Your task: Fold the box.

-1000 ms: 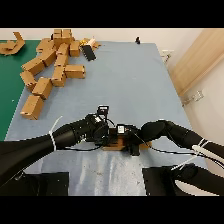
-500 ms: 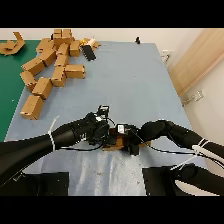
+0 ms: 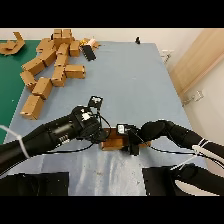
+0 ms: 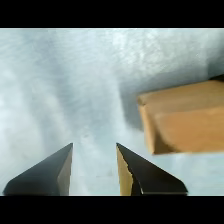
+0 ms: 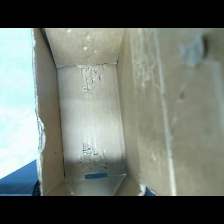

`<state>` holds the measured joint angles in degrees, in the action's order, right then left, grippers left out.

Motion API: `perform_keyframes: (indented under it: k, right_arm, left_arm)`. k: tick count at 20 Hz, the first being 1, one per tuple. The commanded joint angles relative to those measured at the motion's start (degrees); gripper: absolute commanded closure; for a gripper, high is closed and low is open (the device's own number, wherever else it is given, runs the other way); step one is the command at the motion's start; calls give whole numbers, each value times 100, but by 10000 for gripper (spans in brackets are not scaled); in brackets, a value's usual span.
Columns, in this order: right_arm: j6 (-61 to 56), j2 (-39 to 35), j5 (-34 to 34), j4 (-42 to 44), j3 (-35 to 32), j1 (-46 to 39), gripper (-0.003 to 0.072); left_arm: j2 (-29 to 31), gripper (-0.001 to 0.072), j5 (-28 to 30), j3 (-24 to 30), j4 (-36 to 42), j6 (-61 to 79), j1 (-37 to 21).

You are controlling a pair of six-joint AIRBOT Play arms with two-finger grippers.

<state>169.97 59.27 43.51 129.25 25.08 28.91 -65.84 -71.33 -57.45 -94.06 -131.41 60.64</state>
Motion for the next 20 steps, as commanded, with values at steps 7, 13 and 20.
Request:
perform_keyframes:
  k: [7, 13, 20]
  right_arm:
    - [2, 0, 2, 0, -2, 2, 113]
    - [2, 0, 2, 0, -2, 2, 113]
    - [2, 0, -105, 0, -2, 2, 113]
  left_arm:
    - [1373, 698, -450, 1414, 409, 1220, -699]
    - [1270, 697, 1952, 2468, 3919, 8240, -2806]
    - [529, 3, 3331, 2468, 3934, 11062, -2739]
